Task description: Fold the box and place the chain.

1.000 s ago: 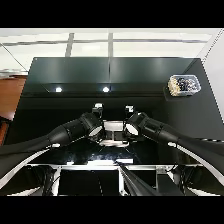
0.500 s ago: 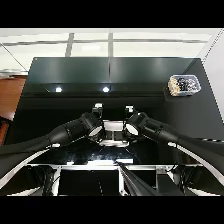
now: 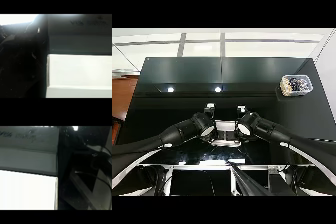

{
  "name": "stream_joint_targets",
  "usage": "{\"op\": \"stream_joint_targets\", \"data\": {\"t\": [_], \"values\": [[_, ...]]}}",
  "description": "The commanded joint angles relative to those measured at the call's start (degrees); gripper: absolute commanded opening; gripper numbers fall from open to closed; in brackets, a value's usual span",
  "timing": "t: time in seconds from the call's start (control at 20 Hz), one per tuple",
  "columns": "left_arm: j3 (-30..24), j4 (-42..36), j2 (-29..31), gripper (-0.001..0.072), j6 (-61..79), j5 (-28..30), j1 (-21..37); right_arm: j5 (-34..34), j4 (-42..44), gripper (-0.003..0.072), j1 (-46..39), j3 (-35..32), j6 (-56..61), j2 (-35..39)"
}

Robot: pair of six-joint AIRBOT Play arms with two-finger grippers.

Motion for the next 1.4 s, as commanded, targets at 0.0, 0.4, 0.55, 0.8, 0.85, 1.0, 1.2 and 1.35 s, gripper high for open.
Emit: {"op": "stream_joint_targets", "data": {"t": [0.0, 0.4, 0.55, 0.8, 0.85, 1.0, 1.2, 1.35], "values": [[-0.02, -0.02, -0.04, 0.0031, 0.0, -0.02, 0.02, 0.37, 0.15, 0.0156, 0.04, 0.02, 0.0, 0.02], [-0.02, -0.02, -0.04, 0.0031, 0.0, -0.11, 0.02, 0.83, -0.26, 0.0314, 0.04, 0.79, -0.02, 0.15], [-0.02, 0.0, -0.04, 0.0031, 0.0, -0.11, 0.02, 2.27, -0.57, 0.0311, -0.09, 1.22, -0.02, 0.15], [-0.02, -0.02, -0.04, 0.0031, 0.0, -0.11, 0.02, 2.05, -1.14, 0.0113, -0.07, 1.2, 0.02, 0.09], [-0.02, -0.02, -0.04, 0.0031, 0.0, -0.11, 0.02, 1.62, -1.09, 0.0028, -0.07, 1.2, 0.04, 0.09], [-0.02, -0.02, -0.04, 0.0031, 0.0, -0.11, 0.02, 0.7, -1.09, 0.0025, -0.07, 1.22, 1.33, 0.09], [-0.02, -0.02, -0.04, 0.0032, 0.0, -0.13, 0.02, 0.52, -1.33, 0.0033, -0.07, 1.2, 1.31, 0.09], [-0.02, -0.02, -0.04, 0.0031, 0.0, -0.13, 0.02, 0.5, -1.55, 0.0317, -0.09, 1.22, 1.51, 0.11]]}}
